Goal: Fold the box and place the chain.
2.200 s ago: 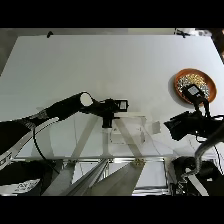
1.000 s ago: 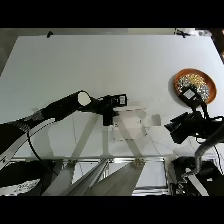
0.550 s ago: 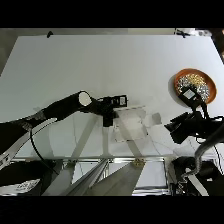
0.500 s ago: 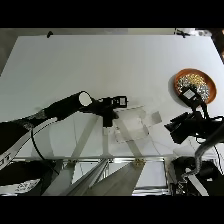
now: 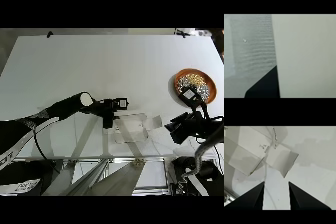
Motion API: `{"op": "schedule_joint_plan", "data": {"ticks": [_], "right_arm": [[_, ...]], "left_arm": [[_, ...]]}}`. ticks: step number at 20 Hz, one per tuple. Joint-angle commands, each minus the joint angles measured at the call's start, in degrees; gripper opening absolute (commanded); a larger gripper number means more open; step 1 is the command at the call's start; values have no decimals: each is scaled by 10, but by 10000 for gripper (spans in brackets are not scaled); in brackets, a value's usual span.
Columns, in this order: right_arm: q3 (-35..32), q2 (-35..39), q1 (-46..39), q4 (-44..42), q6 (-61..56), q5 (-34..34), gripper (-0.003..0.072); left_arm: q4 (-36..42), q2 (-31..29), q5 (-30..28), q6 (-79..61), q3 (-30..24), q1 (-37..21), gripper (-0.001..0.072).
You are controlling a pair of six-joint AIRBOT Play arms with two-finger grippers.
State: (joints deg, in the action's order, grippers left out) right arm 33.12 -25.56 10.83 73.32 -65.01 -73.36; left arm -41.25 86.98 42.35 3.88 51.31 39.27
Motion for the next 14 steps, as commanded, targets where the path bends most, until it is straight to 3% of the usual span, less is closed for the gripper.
{"op": "schedule_joint_plan", "data": {"ticks": [1,14], "right_arm": [[0,0,0,0,10,-2,336],[0,0,0,0,85,-40,336]], "left_arm": [[-5,-18,-11,-15,4,-1,6],[-34,-24,0,-10,4,0,7]]}}
